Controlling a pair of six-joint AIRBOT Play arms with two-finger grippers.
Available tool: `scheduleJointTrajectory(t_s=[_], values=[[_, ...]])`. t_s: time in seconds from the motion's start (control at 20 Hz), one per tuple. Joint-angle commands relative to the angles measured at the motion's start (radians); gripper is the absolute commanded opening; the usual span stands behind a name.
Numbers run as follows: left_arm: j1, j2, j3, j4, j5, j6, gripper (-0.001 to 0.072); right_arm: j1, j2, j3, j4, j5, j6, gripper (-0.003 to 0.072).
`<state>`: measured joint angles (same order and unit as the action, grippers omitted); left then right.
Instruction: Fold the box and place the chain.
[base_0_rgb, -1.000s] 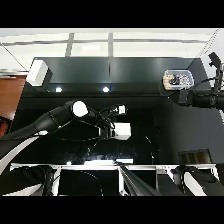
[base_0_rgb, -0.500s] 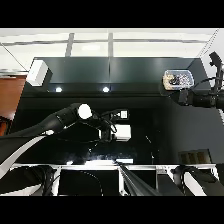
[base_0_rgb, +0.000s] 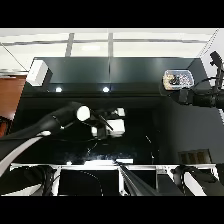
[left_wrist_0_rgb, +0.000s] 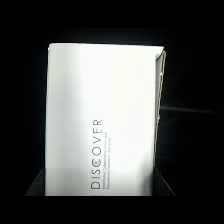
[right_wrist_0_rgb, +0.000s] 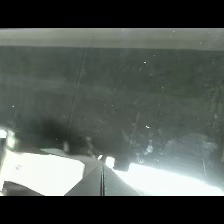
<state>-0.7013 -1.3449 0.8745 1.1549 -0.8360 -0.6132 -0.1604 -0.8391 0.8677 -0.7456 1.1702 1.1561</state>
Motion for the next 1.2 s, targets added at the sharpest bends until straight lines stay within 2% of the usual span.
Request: scheduleJointTrajectory(t_s=[0.0,0.1,0.2,0.3,0.35,0.5,0.6,0.75,0.95,1.15], values=[[0.199,0.09,-0.003,0.275,-0.221,-0.311,0.0275,0.0,0.0,0.0,0.002,-0.019,0.0,0.0014],[0.409,0.14,-0.003,0.341,-0.296,-0.407,0.0275,0.0,0.0,0.0,0.003,-0.025,0.0,0.0014],[0.662,0.172,-0.003,0.352,-0.298,-0.498,0.0275,0.0,0.0,0.0,0.008,-0.031,0.0,0.0014],[0.901,0.172,-0.003,0.303,-0.258,-0.594,0.0275,0.0,0.0,0.0,0.008,-0.035,-0.001,0.0014],[0.987,0.171,-0.003,0.287,-0.234,-0.595,0.0275,0.0,0.0,0.0,0.008,-0.04,0.0,0.0014],[1.155,0.167,-0.003,0.278,-0.076,-0.595,0.0276,0.0,0.0,0.0,0.008,-0.059,-0.001,0.0015],[1.19,0.141,0.001,0.246,0.045,-0.563,0.0299,0.0,0.0,0.0,0.008,-0.066,0.0,0.0014],[1.174,0.042,0.05,0.204,0.144,-0.44,0.0301,0.0,0.0,0.0,0.008,-0.074,0.0,0.0014],[1.167,-0.113,0.176,0.197,0.156,-0.437,0.0301,0.0,0.0,0.0,0.009,-0.072,0.004,0.0014],[1.151,-0.198,0.261,0.14,0.148,-0.437,0.0315,0.0,0.0,0.0,0.008,-0.077,0.004,0.0014]])
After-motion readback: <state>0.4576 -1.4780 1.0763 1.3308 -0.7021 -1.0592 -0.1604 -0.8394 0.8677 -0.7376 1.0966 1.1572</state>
